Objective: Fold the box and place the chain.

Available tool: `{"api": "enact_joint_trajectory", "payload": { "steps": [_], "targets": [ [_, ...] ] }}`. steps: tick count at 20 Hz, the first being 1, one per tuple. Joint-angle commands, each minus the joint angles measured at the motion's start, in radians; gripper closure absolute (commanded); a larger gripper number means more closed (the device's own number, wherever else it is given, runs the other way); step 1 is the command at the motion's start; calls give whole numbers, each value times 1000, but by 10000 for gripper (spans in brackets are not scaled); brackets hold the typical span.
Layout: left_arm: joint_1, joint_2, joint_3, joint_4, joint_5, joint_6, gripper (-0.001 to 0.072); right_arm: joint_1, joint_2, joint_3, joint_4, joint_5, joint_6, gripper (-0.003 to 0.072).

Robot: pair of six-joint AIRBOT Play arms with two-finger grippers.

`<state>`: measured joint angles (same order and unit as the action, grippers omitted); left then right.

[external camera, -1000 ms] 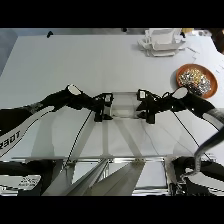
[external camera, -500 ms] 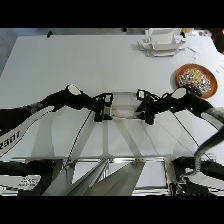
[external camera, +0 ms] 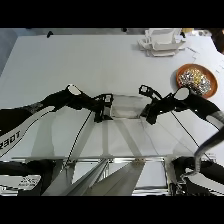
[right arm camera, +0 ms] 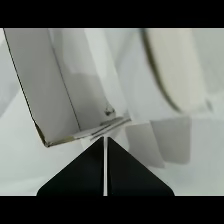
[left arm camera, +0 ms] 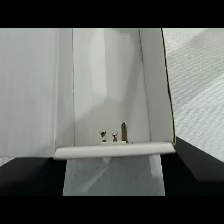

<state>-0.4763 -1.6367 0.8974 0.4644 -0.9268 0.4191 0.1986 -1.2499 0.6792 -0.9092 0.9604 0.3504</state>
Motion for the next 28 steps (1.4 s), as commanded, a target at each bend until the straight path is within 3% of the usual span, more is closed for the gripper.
{"api": "enact_joint_trajectory", "payload": {
  "steps": [1, 3, 6, 12, 17, 28],
  "targets": [
    [1, 1, 1, 0, 3, 0, 459, 0, 117, 1, -98, -7, 148, 667],
    [1, 1, 1, 0, 3, 0, 459, 0, 200, 1, -132, -12, 172, 667],
    [1, 1, 1, 0, 3, 0, 459, -8, 262, 1, -197, -84, 423, 667],
    [1, 1, 1, -1, 3, 0, 459, -113, 259, 1, -420, -159, 940, 668],
    [1, 1, 1, 0, 3, 0, 459, -169, 150, 1, -415, -77, 990, 668],
    [1, 1, 1, 0, 3, 0, 459, -79, -52, 1, -57, 65, 879, 668]
  ]
}}
